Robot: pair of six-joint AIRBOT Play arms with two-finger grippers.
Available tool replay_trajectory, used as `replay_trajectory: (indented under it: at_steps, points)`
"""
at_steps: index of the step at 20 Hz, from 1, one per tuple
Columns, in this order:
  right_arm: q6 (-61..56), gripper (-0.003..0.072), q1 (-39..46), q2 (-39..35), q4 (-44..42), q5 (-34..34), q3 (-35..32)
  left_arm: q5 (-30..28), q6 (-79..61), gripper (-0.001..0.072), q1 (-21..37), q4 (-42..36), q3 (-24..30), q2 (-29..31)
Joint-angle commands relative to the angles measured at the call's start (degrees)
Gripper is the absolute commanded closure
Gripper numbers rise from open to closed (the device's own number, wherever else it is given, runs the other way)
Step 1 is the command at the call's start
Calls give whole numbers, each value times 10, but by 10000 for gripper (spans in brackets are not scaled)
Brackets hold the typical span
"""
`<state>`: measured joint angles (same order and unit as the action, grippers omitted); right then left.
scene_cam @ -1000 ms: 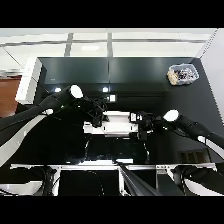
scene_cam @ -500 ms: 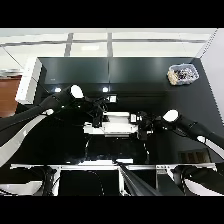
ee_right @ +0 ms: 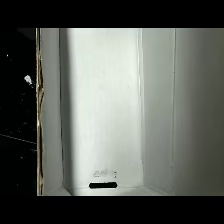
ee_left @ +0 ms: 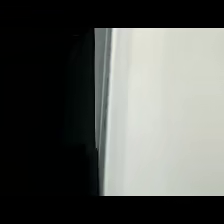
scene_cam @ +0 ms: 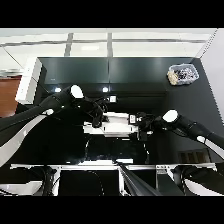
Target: Fold the box and place the chain.
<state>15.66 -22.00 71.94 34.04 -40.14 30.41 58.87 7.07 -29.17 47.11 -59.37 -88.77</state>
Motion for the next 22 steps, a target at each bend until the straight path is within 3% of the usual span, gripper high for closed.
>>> replay_trajectory:
  at_steps: [1, 3, 8, 11, 13, 14, 15, 16, 18, 20, 22]
  points:
    - [0, 164, 0, 0, 1, 3, 0, 0, 36, 375, 3, 5, -3, 2]
    - [0, 164, 0, 0, 1, 3, 0, 6, 102, 30, 16, 9, -20, 7]
    - [0, 165, 0, 0, 1, 4, 0, 90, 253, 7, 76, 102, -62, 71]
    - [0, 166, 0, 0, 1, 5, 0, 180, 381, 35, 101, 190, -61, 107]
    - [0, 211, 0, 0, 1, 5, 0, 260, 455, 239, 110, 221, -57, 111]
    - [0, 380, 0, 0, 2, 5, 0, 291, 470, 406, 111, 214, -49, 111]
    - [0, 442, 0, 0, 2, 5, 0, 308, 474, 671, 113, 188, -32, 112]
    - [0, 442, 0, 0, 2, 5, 0, 309, 472, 686, 113, 131, -4, 115]
    - [-3, 442, 0, 0, 1, 8, 0, 251, 426, 687, 104, -14, 78, 130]
    - [-4, 442, 0, 0, 3, 17, 0, 129, 359, 687, 85, -133, 142, 144]
    - [-4, 442, 0, 0, 3, 18, 0, 21, 316, 687, 80, -222, 148, 143]
